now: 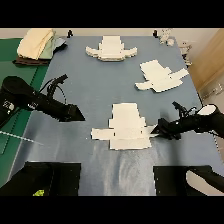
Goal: Fold the box.
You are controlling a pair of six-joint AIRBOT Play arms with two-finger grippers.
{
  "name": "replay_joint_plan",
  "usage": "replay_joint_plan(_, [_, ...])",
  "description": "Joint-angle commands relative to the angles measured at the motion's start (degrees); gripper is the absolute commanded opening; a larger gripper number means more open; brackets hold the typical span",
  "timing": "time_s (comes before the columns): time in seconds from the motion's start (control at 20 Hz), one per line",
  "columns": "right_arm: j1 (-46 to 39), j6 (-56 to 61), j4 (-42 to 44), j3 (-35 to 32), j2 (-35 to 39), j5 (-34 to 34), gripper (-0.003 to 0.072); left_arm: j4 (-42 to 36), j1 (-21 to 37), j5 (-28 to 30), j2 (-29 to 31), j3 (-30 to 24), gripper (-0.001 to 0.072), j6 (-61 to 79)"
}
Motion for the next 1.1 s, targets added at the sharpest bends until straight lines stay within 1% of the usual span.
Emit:
replay_joint_plan(0.0, [0.17,-9.07,6.36,-0.09,-3.63,0.48,0.0207,-2.12,-0.04,1.01,0.11,-0.31,0.0388,0.17])
replay_joint_plan(0.05, [0.17,-10.97,7.21,0.13,-4.42,0.46,0.0139,-2.67,-0.04,1.05,0.11,-0.31,0.0388,0.17])
replay_joint_plan(0.1, [0.17,-12.41,7.37,0.52,-5.11,0.39,0.0107,-2.69,-0.04,1.01,0.07,-0.31,0.0388,0.17])
replay_joint_plan(0.15, [0.17,-13.92,7.34,0.87,-5.40,0.35,0.0015,-2.67,-0.04,0.92,-0.15,-0.31,0.0388,0.17])
replay_joint_plan(0.3, [0.20,-17.92,8.00,1.49,-5.20,0.68,0.0003,-2.73,-0.02,-0.46,-2.84,-0.31,0.0388,-0.28])
replay_joint_plan(0.45, [0.20,-20.52,7.78,0.94,-3.89,1.64,0.0001,-2.93,0.00,-0.02,-5.95,-0.31,0.0388,0.57])
replay_joint_plan(0.55, [0.20,-23.23,8.00,-0.85,-0.70,1.33,0.0001,-2.91,0.02,1.09,-6.93,-0.31,0.0388,1.16])
replay_joint_plan(0.65, [0.20,-23.76,8.02,-3.52,4.39,0.02,0.0001,-2.93,0.04,2.21,-7.67,-0.31,0.0389,1.18])
replay_joint_plan(0.75, [0.17,-21.40,6.51,-6.67,9.99,-2.62,0.0004,-2.95,0.04,2.23,-8.35,-0.31,0.0388,1.14])
replay_joint_plan(0.8, [0.17,-17.79,3.26,-7.08,11.67,-3.80,0.0101,-2.99,-0.02,2.29,-8.41,-0.31,0.0388,1.14])
replay_joint_plan(0.85, [0.15,-14.56,-0.24,-6.80,12.28,-4.96,0.0352,-3.37,-0.04,2.27,-8.41,-0.31,0.0388,1.14])
replay_joint_plan(0.9, [0.11,-12.31,-3.30,-6.08,12.17,-6.21,0.0420,-3.61,-0.04,2.25,-8.39,-0.31,0.0389,1.14])
replay_joint_plan(1.0, [0.04,-11.56,-6.62,-3.56,10.93,-7.13,0.0421,-3.61,-0.04,1.62,-8.39,-0.31,0.0388,1.09])
replay_joint_plan(1.05, [-0.09,-11.54,-6.71,-2.08,9.99,-6.99,0.0421,-3.65,-0.04,1.22,-8.39,-0.31,0.0388,1.07])
